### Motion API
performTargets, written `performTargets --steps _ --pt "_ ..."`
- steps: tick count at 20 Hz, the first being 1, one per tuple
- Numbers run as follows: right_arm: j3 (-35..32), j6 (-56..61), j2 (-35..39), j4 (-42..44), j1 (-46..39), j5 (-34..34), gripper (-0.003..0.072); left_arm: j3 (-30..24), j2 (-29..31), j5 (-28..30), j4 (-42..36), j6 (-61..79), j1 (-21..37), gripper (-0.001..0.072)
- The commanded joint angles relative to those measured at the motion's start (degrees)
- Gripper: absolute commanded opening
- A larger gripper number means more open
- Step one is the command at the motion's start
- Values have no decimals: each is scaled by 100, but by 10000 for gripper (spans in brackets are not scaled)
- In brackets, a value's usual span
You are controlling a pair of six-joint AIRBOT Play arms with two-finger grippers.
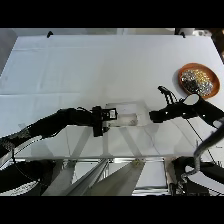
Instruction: Fold the box and place the chain.
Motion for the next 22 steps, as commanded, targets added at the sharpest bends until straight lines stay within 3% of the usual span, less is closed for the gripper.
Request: performTargets --steps 1,6,8,15,17,21,22 --pt "-4 -522 -146 824 87 -52 10 -2 -2 2 2 2 0 142" --pt "-2 -710 -31 1082 87 76 23 -2 -2 2 2 2 0 142" --pt "0 -826 151 1075 87 39 191 -2 -2 2 2 2 0 142" --pt "0 -835 415 942 87 446 208 -2 -2 2 2 2 -2 142" --pt "0 -844 415 942 87 551 364 -2 -2 2 2 2 -2 142" --pt "0 -955 415 944 107 726 369 -2 -2 2 2 2 -2 142" --pt "0 -973 415 942 160 708 401 -2 -2 2 2 2 -2 142"
